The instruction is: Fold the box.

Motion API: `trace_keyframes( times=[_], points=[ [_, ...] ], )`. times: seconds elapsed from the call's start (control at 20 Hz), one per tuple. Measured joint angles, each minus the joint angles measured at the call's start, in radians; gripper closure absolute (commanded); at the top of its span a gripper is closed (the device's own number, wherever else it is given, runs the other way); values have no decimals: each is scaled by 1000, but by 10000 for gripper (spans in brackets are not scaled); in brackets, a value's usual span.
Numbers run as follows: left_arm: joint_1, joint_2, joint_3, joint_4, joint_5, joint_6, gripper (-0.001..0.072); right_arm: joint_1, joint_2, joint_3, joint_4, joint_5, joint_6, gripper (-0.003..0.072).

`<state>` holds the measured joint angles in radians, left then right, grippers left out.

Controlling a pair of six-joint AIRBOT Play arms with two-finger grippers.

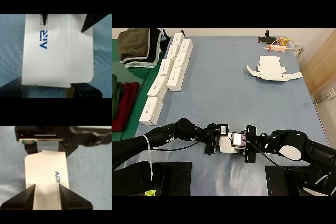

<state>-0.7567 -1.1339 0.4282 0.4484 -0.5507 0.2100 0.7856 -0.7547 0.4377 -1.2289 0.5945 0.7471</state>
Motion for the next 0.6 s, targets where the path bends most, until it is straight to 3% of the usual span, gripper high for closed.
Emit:
trace_keyframes(
  times=[0.05,0.25,0.6],
  points=[
    [0,0,0,0,0,0,233,2,1,0,-5,8,-16,260],
    [0,0,0,0,0,0,233,6,35,-21,-14,44,-72,264],
    [0,0,0,0,0,0,233,7,127,-98,-21,-21,-163,263]
  ],
)
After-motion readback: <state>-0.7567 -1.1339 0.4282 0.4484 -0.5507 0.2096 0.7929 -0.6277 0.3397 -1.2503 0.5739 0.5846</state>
